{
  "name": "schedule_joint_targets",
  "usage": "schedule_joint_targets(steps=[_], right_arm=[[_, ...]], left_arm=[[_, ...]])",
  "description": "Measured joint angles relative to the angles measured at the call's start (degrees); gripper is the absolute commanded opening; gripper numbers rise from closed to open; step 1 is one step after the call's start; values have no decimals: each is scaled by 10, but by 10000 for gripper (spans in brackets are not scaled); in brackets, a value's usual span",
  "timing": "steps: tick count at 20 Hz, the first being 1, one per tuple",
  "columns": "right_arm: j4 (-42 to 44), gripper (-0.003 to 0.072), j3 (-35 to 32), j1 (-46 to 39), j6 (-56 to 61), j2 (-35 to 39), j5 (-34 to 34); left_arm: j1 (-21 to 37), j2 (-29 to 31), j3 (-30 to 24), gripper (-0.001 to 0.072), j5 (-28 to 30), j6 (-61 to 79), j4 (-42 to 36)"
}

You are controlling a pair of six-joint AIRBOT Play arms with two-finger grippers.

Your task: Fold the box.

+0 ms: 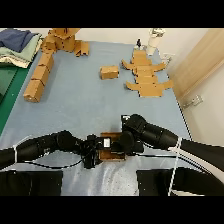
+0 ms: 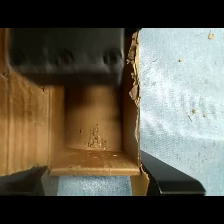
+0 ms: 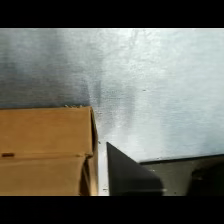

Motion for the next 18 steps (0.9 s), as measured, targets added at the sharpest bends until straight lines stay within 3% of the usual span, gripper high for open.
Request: schedule_joint_targets(steps=[1, 4, 5, 6, 7, 9, 18], right_arm=[[0, 10, 0, 4, 0, -4, -1], [-2, 4, 1, 13, 2, -11, 2], [-4, 48, 1, 16, 2, -13, 3], [-5, 221, 1, 18, 1, -14, 4], [-5, 314, 0, 21, -3, -15, 4], [-1, 381, 1, 23, -4, -11, 4], [-10, 382, 26, 24, -4, 46, -33]], left_arm=[[0, 0, 0, 451, -2, 0, 1], [0, 0, 0, 451, -1, -1, 1], [0, 0, 0, 451, -1, -1, 0], [0, 0, 0, 451, -1, -1, 0], [0, 0, 0, 451, 0, 0, 0], [0, 0, 0, 451, 1, 0, 0], [0, 0, 0, 451, 0, 0, 0]])
